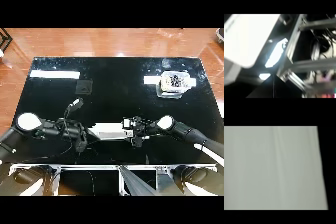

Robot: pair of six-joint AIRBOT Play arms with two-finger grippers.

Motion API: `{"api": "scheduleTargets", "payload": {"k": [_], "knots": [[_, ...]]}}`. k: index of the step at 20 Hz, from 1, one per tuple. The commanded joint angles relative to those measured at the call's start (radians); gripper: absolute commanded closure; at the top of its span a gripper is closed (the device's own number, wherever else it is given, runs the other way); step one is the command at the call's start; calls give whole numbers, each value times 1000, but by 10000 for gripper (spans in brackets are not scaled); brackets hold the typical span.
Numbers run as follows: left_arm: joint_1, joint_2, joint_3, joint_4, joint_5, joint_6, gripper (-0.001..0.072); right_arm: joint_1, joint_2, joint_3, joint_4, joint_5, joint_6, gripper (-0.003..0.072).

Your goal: Fold the box and place the chain.

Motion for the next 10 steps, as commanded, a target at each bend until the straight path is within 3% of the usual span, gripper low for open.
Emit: {"api": "scheduleTargets", "payload": {"k": [1, 3, 5, 10], "knots": [[-140, 23, -29, -63, 428, 44, 691, 0, 0, 0, 0, 0, 0, 257], [-185, -14, -29, -63, 594, 59, 690, 0, 0, 0, 0, 0, 0, 257], [-196, -59, -28, -63, 681, 61, 690, 0, 0, 0, 0, 0, 0, 257], [-196, -164, -27, -55, 745, 95, 692, 0, 0, 0, 0, 0, 0, 257]]}}
